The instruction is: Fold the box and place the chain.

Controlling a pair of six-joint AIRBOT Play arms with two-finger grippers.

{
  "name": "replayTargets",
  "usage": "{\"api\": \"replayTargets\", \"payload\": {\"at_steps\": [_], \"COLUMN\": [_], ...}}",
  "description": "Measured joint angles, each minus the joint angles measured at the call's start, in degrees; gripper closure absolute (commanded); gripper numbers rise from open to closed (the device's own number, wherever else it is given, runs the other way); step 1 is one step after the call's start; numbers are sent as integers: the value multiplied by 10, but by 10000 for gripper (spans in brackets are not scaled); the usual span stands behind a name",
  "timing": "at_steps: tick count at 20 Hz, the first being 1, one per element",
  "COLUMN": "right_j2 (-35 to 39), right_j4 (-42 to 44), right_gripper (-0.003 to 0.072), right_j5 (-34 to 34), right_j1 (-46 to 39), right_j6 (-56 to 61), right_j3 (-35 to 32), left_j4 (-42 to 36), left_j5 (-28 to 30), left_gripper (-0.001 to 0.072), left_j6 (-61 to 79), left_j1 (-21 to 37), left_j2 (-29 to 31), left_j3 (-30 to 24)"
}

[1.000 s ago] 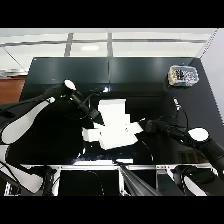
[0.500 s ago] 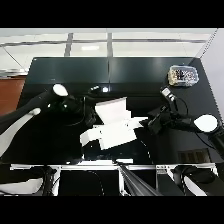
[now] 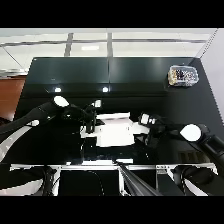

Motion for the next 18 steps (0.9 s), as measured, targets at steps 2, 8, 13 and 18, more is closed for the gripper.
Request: {"api": "replayTargets", "payload": {"at_steps": [2,8,13,18], "right_j2": [-14,-55,-85,-96], "right_j4": [-16,-40,9,44], "right_gripper": [-18,-18,-18,-18], "right_j5": [-13,-57,-123,-154], "right_j1": [27,95,135,143], "right_j6": [-7,-17,-22,-25], "right_j3": [-5,-10,-10,18], "left_j4": [7,15,17,19], "left_j5": [9,22,24,24], "left_gripper": [683,683,683,683], "left_j6": [9,19,21,21], "left_j1": [-6,-12,-12,-12], "left_j2": [-2,-4,-4,-4], "left_j3": [1,1,1,1]}}
